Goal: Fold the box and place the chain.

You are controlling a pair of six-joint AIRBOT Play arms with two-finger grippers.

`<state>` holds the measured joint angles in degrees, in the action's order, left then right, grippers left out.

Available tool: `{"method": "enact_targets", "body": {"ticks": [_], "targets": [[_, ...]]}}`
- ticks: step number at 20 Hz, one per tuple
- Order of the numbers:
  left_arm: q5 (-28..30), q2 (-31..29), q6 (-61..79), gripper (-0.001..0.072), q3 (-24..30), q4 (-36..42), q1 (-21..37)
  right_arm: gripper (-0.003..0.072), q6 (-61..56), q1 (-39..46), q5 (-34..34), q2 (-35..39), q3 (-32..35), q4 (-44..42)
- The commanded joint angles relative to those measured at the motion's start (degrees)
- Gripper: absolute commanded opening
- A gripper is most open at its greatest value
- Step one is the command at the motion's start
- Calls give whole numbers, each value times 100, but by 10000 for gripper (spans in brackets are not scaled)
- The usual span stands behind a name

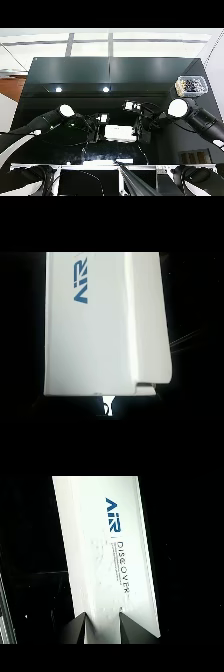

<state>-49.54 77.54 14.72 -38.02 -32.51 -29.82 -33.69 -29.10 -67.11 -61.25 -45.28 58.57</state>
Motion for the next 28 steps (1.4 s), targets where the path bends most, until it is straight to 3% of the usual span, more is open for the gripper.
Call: {"method": "enact_targets", "body": {"ticks": [1, 7, 8, 9, 28], "targets": [[-2, 4, 2, 480, -2, -2, -4, 237, -98, -7, 13, -4, 0, 24], [-2, 4, 2, 480, -2, -2, -4, 236, -197, -7, 98, -4, 0, 24], [-2, 4, 2, 480, -2, -2, -4, 169, -199, -7, 96, -4, 0, 24], [-2, 4, 2, 480, -2, -2, -4, 164, -199, -7, 94, -4, 0, 24], [-2, 4, 2, 480, -2, -2, -4, 159, -302, -7, 0, -98, 2, 66]]}}
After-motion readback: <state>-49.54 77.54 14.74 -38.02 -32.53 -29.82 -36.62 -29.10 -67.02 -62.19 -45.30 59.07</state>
